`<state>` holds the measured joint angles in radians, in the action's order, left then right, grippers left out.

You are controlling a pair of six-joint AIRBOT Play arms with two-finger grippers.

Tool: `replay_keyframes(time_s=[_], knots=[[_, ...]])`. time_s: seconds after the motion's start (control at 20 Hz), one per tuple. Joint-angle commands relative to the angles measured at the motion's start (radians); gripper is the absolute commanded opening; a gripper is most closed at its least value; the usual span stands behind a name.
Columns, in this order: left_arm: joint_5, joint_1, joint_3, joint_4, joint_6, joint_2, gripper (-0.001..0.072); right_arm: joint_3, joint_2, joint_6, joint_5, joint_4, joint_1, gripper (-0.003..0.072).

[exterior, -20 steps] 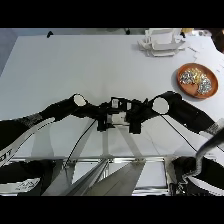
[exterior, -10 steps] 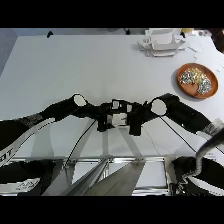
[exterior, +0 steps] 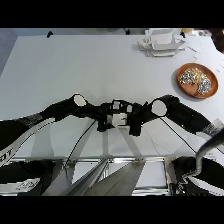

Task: Fold the box and place the chain.

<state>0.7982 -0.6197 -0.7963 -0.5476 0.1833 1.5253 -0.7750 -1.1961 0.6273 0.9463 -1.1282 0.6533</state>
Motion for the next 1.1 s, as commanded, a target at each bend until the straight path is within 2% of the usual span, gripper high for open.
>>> replay_keyframes(time_s=[0.0,0.15,0.25,0.35,0.45,0.6,0.7,0.85,0.95,1.05], knots=[[-0.001,0.001,-0.001,0.001,-0.001,-0.001,0.0253,0.0,0.002,0.001,-0.017,0.015,0.001,0.0017],[-0.001,0.001,-0.001,0.001,-0.001,-0.001,0.0253,0.0,0.056,0.061,-0.075,0.004,0.001,0.0018],[0.0,0.001,-0.001,0.0,-0.001,-0.001,0.0253,0.0,0.116,0.196,-0.117,-0.036,-0.013,0.0018],[0.0,0.001,-0.001,0.001,-0.001,-0.001,0.0253,0.0,0.185,0.356,-0.111,-0.093,-0.06,0.0018],[0.0,0.001,-0.001,0.001,-0.001,-0.001,0.0253,0.0,0.244,0.508,-0.035,-0.136,-0.141,0.0018],[-0.001,0.001,-0.001,0.001,-0.001,-0.001,0.0253,0.002,0.263,0.664,0.236,-0.137,-0.327,0.0017],[-0.001,0.001,-0.001,0.001,-0.001,-0.001,0.0253,0.027,0.263,0.675,0.334,-0.167,-0.456,0.0018],[0.0,0.001,-0.001,0.001,-0.001,-0.001,0.0253,0.1,0.263,0.774,0.262,-0.2,-0.605,0.0018],[-0.001,0.001,-0.001,0.001,-0.001,-0.001,0.0253,0.149,0.263,0.817,0.2,-0.201,-0.624,0.0018],[-0.001,0.001,-0.001,0.0,-0.001,-0.001,0.0253,0.165,0.263,0.816,0.194,-0.203,-0.613,0.0018]])
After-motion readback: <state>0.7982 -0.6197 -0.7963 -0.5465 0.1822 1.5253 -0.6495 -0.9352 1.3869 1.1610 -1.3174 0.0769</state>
